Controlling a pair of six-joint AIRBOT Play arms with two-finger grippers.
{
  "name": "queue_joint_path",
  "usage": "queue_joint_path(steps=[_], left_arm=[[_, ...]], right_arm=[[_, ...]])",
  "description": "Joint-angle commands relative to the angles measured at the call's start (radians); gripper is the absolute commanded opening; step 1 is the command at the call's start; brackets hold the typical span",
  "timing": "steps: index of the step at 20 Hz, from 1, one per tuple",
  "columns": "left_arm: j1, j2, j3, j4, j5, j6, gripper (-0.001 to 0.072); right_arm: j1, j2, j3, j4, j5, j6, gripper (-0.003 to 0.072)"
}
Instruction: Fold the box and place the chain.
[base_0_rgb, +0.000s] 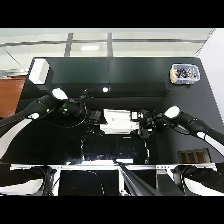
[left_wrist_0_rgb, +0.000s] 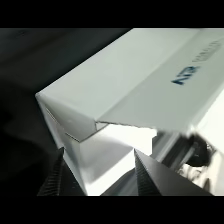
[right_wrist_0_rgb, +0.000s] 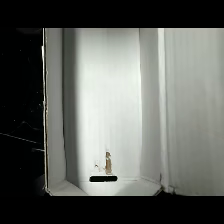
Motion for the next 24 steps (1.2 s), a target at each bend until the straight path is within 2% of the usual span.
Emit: queue_joint_path(steps=[1,4,9,13,21,24], left_arm=[[-0.056,0.001,0.059,0.145,0.051,-0.188,0.0498],[-0.093,0.001,0.087,0.204,0.071,-0.281,0.0499],[-0.139,0.001,0.126,0.225,0.08,-0.32,0.0498],[-0.149,0.001,0.132,0.275,0.083,-0.383,0.0498],[-0.149,0.002,0.132,0.276,0.08,-0.386,0.0498],[-0.149,0.031,0.131,0.304,0.121,-0.386,0.0498]], right_arm=[[0.0,0.0,0.0,0.0,0.0,0.0,0.0479],[0.0,0.0,0.001,0.0,0.0,0.0,0.0478],[0.0,0.0,0.0,0.0,0.0,0.0,0.0479],[0.0,0.0,0.0,0.0,0.0,0.0,0.0479],[0.0,0.0,0.0,0.0,0.0,0.0,0.0479],[0.0,0.0,0.0,0.0,0.0,0.0,0.0479]])
